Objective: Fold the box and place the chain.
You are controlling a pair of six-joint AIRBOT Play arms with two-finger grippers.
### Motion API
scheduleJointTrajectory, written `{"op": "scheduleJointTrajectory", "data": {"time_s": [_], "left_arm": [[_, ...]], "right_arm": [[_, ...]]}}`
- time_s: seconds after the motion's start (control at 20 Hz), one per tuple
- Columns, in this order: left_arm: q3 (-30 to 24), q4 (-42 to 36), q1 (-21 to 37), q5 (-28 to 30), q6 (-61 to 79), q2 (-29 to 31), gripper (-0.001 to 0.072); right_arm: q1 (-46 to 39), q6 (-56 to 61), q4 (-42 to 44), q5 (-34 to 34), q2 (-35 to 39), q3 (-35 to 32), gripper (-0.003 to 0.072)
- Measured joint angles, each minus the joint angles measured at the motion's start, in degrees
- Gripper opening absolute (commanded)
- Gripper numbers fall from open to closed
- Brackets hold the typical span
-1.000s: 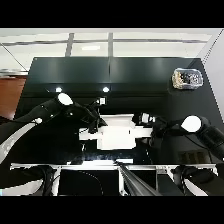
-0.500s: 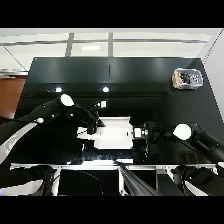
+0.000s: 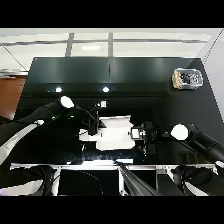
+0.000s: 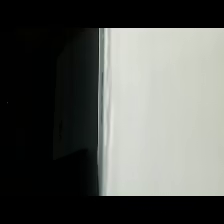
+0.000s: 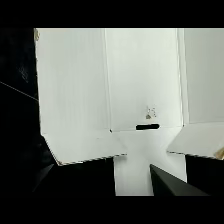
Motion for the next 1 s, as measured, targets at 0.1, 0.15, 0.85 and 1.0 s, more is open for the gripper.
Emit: {"op": "scheduleJointTrajectory", "data": {"time_s": [0.1, 0.15, 0.85, 1.0], "left_arm": [[-0.04, -0.09, 0.0, 0.11, 0.04, 0.0, 0.0029], [-0.04, -0.11, 0.0, 0.15, 0.07, 0.0, 0.0029], [-0.07, -0.15, 0.0, 0.39, 0.17, 0.0, 0.0029], [-0.09, -0.13, -0.02, 0.15, 0.17, 0.22, 0.0028]], "right_arm": [[0.74, -0.11, 0.55, -0.31, -0.87, 0.0, 0.0673], [1.33, -0.2, 0.81, -0.61, -1.22, 0.0, 0.0673], [6.34, 1.36, 5.57, -8.81, -2.08, 1.62, 0.0674], [3.89, 2.91, 4.74, -8.85, -1.97, 3.8, 0.0675]]}}
